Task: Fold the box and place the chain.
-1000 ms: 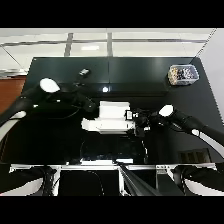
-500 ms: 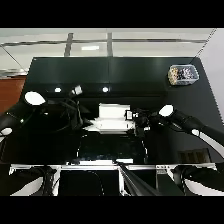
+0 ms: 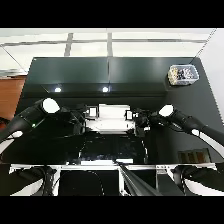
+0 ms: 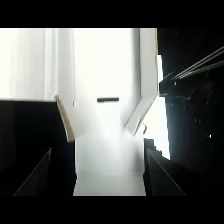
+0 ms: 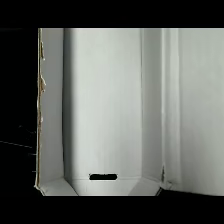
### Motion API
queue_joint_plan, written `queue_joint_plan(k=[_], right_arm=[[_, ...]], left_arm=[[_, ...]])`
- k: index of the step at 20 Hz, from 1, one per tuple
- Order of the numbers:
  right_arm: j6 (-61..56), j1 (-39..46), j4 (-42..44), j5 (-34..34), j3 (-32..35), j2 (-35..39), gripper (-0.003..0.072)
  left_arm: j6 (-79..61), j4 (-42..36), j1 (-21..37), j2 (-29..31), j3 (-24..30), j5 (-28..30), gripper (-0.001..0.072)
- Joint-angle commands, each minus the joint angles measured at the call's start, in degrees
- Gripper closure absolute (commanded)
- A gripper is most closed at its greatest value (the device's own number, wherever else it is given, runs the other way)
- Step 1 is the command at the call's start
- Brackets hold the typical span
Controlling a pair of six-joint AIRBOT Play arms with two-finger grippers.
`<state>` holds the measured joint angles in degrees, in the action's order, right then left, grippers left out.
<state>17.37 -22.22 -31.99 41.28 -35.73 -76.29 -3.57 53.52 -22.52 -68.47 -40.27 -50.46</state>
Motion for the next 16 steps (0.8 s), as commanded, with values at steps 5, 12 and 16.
queue_joint_plan(k=[5, 12, 16], right_arm=[[0.0, 0.0, 0.0, 0.0, 0.0, 0.0, 0.0224], [0.0, 0.0, 0.0, 0.0, 0.0, 0.0, 0.0224], [0.0, 0.0, 0.0, 0.0, 0.0, 0.0, 0.0225]], left_arm=[[-0.7, -2.8, -3.7, -2.6, 0.0, 1.7, 0.0317], [-0.5, -8.5, -3.7, -3.0, 0.0, 2.5, 0.0521], [-0.5, -16.0, -3.8, -5.1, 0.0, 3.9, 0.0521]])
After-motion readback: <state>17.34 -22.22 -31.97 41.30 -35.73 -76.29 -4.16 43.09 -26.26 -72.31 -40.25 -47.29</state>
